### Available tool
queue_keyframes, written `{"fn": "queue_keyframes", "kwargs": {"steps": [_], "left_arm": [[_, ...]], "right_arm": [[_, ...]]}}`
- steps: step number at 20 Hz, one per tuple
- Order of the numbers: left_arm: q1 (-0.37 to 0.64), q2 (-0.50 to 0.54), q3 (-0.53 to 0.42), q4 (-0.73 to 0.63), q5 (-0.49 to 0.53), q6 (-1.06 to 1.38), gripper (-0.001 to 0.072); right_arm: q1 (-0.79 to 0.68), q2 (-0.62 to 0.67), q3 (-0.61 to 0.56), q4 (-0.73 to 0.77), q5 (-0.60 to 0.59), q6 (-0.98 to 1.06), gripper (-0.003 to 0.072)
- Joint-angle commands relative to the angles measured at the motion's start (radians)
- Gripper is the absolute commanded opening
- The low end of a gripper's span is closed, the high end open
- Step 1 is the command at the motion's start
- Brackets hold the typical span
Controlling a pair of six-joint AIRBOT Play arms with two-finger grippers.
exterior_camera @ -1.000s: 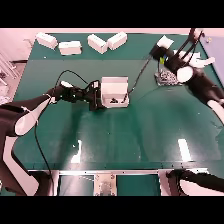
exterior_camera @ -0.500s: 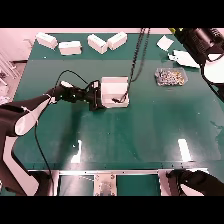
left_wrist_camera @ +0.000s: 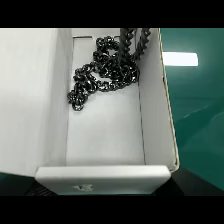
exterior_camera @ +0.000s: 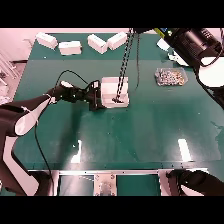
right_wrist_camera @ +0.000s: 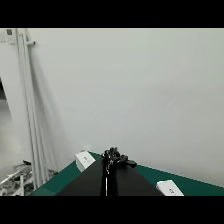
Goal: Fold the box and place the chain.
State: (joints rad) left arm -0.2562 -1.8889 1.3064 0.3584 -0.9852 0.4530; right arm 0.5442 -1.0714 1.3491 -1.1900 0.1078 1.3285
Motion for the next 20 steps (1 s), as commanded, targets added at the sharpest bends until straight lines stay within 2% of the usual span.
{"fn": "queue_keyframes", "kwargs": {"steps": [1, 20], "left_arm": [[0.000, 0.000, 0.000, 0.000, 0.001, 0.000, 0.0580], [0.000, 0.000, 0.000, 0.000, 0.001, 0.000, 0.0580]], "right_arm": [[0.011, -0.006, 0.002, 0.001, 0.007, -0.002, 0.0009], [0.010, -0.017, 0.076, -0.008, -0.085, -0.084, 0.0009]]}}
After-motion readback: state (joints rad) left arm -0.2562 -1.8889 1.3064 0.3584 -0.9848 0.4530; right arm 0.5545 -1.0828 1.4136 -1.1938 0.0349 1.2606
